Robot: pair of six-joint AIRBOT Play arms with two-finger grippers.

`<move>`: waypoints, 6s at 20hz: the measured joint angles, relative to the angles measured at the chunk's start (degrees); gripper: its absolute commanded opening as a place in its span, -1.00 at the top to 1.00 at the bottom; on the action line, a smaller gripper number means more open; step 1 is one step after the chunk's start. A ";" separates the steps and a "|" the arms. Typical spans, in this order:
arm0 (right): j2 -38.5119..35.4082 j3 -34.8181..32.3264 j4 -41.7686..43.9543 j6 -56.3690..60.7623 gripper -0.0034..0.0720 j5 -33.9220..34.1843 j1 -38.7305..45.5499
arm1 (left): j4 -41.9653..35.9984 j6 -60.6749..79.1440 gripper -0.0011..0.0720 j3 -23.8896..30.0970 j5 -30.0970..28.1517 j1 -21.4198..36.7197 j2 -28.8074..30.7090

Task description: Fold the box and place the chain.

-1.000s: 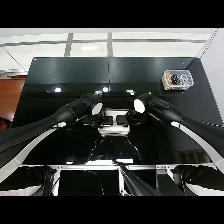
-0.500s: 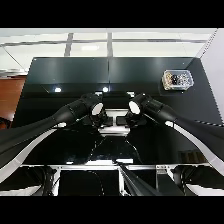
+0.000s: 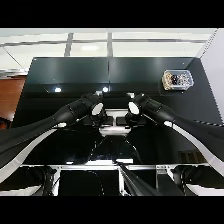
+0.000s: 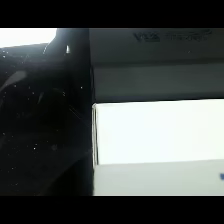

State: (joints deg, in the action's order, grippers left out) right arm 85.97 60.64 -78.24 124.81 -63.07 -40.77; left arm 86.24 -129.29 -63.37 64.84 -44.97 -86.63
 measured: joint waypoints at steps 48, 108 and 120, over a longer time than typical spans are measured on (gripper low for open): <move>22.32 35.56 5.05 9.09 0.88 2.16 48.02 | 0.04 0.15 0.90 0.02 0.31 0.00 0.00; -25.75 19.96 25.40 -36.02 0.89 -16.52 14.75 | 0.04 0.15 0.90 0.02 0.26 0.00 0.00; -25.38 3.26 27.69 -35.63 0.88 -8.55 13.42 | 0.04 0.15 0.90 0.02 0.26 0.00 0.00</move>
State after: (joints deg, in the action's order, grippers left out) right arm 60.60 63.90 -50.54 89.19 -71.61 -27.35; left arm 86.28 -129.14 -63.35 65.10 -44.97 -86.63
